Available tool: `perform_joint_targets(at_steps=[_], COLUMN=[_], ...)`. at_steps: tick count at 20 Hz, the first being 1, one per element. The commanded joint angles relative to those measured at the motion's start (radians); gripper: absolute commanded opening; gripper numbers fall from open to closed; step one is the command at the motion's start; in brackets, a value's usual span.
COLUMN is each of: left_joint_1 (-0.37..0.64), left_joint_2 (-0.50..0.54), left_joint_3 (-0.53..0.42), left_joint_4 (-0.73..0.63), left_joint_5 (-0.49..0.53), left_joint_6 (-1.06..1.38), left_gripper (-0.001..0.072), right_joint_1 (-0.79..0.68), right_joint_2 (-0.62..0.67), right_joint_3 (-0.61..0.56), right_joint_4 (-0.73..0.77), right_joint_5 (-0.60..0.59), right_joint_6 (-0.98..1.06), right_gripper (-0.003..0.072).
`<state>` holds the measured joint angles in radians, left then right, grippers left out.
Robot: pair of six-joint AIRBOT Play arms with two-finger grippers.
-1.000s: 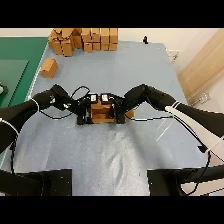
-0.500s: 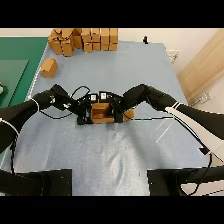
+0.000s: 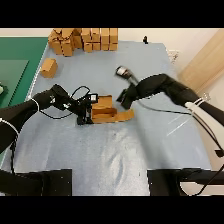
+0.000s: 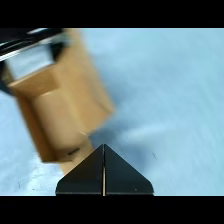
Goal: Fold the box.
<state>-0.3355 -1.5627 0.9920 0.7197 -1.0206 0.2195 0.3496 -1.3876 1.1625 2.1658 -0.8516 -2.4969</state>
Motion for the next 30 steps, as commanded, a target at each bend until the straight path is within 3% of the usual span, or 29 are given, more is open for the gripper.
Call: perform_joint_targets(at_steps=[1,4,7,16,23,26,28,30], left_joint_1=[0.001,0.001,0.001,0.001,0.0,0.0,0.0,0.0], left_joint_2=[0.001,0.001,0.001,0.001,0.001,0.001,0.001,0.001], left_joint_3=[0.001,0.001,0.001,0.001,0.001,0.001,0.001,0.001], left_joint_4=[0.006,0.006,0.006,0.005,0.005,0.005,0.005,0.005], left_joint_5=[0.0,0.0,0.0,-0.003,-0.002,-0.002,-0.001,-0.002], left_joint_6=[0.0,0.0,0.0,0.0,0.0,0.0,0.0,0.0], left_gripper=[0.0017,0.0017,0.0017,0.0017,0.0017,0.0017,0.0017,0.0018], right_joint_1=[-0.22,-0.408,-0.442,-0.199,-0.148,-0.148,-0.148,-0.148], right_joint_2=[0.024,-0.009,-0.084,-0.234,-0.229,-0.217,-0.217,-0.217], right_joint_3=[-0.026,-0.065,-0.085,-0.085,-0.081,-0.081,-0.081,-0.081], right_joint_4=[0.003,0.006,0.043,0.14,0.484,0.513,0.514,0.519], right_joint_5=[-0.015,-0.216,-0.378,-0.236,-0.319,-0.376,-0.402,-0.405], right_joint_6=[0.387,0.563,0.55,0.537,0.252,0.213,0.211,0.208], right_gripper=[0.0006,0.0005,0.0005,0.0005,0.0007,0.001,0.0176,0.0178])
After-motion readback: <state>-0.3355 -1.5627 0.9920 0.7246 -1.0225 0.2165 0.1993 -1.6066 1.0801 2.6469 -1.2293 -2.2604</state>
